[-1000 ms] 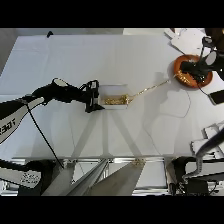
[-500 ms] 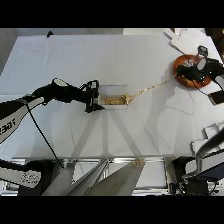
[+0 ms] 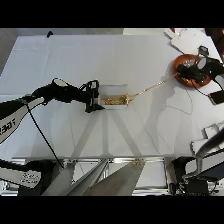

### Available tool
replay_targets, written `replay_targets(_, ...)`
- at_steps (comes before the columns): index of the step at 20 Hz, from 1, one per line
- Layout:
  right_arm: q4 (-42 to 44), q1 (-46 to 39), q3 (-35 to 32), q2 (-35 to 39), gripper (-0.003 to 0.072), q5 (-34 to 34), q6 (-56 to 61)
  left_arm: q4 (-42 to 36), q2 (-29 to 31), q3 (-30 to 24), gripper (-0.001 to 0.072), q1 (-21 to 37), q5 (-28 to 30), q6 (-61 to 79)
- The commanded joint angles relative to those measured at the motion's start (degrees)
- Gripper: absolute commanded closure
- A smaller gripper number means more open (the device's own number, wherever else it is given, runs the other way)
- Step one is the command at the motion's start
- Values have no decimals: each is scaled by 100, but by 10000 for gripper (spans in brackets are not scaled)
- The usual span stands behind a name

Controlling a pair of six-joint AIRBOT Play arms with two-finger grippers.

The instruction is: Fold the box and place the chain.

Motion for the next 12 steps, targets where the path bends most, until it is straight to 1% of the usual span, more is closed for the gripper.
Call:
replay_targets(1,-9,2,11,382,676,96,-306,2,0,2,496,-2,7,2)
replay_targets(6,-7,2,11,1392,676,675,-1235,2,0,2,496,-2,4,0)
replay_targets(9,138,15,11,1996,676,1421,-1700,2,0,2,496,-2,4,2)
replay_targets(12,210,260,11,2459,676,2081,-2015,2,0,2,496,-2,4,2)
